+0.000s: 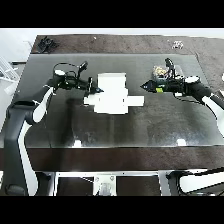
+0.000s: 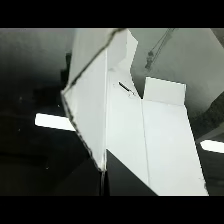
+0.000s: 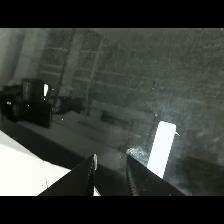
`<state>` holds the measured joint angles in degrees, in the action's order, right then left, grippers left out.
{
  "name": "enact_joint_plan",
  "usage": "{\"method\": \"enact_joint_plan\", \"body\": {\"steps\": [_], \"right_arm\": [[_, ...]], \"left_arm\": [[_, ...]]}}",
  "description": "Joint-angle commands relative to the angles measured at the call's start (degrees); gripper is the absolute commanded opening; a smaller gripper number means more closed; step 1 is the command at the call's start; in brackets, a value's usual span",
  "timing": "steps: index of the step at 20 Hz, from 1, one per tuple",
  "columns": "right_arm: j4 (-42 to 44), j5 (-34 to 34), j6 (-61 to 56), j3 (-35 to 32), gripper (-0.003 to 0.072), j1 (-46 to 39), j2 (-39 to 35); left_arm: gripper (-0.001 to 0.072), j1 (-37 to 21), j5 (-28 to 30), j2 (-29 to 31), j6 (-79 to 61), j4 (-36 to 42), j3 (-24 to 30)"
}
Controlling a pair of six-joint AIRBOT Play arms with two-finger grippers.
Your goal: Fold the box and place the chain.
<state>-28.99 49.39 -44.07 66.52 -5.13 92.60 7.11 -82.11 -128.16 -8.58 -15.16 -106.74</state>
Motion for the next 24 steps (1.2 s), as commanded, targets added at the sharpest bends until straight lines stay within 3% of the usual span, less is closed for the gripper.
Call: {"method": "enact_joint_plan", "body": {"steps": [1,6,12,24], "right_arm": [[0.00,-0.57,0.96,-0.02,0.0247,0.76,0.02],[0.00,-0.59,2.71,-0.02,0.0247,1.14,1.44],[0.02,-0.52,2.80,-0.02,0.0247,1.14,2.38],[0.00,0.68,3.58,-0.02,0.0246,1.14,1.81]], "left_arm": [[0.0015,0.04,3.58,1.86,-7.26,0.76,4.17],[0.0015,0.48,12.11,6.54,-15.98,3.23,13.00],[0.0015,1.68,13.22,6.49,-18.08,-1.36,13.11],[0.0020,1.62,12.92,6.51,-18.05,-1.77,13.11]]}}
